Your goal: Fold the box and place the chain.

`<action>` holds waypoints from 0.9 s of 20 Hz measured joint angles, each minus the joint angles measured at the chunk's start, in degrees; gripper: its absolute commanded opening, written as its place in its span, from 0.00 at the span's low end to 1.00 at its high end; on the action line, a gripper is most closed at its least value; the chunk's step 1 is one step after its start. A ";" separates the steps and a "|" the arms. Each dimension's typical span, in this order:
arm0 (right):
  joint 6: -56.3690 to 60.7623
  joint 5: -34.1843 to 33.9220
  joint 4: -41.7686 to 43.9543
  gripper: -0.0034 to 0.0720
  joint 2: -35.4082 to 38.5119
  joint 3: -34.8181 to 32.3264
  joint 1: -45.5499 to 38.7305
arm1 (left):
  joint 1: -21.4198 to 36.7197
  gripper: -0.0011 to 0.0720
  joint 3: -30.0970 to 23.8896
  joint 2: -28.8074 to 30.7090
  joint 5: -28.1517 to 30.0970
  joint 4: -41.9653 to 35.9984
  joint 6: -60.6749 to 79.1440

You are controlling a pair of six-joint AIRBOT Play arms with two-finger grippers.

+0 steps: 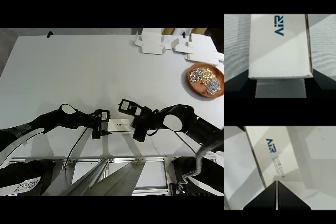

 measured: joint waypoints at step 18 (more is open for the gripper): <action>26.01 23.02 -20.24 0.07 3.98 1.40 -50.71 | 0.00 0.36 0.02 0.00 0.00 0.09 0.13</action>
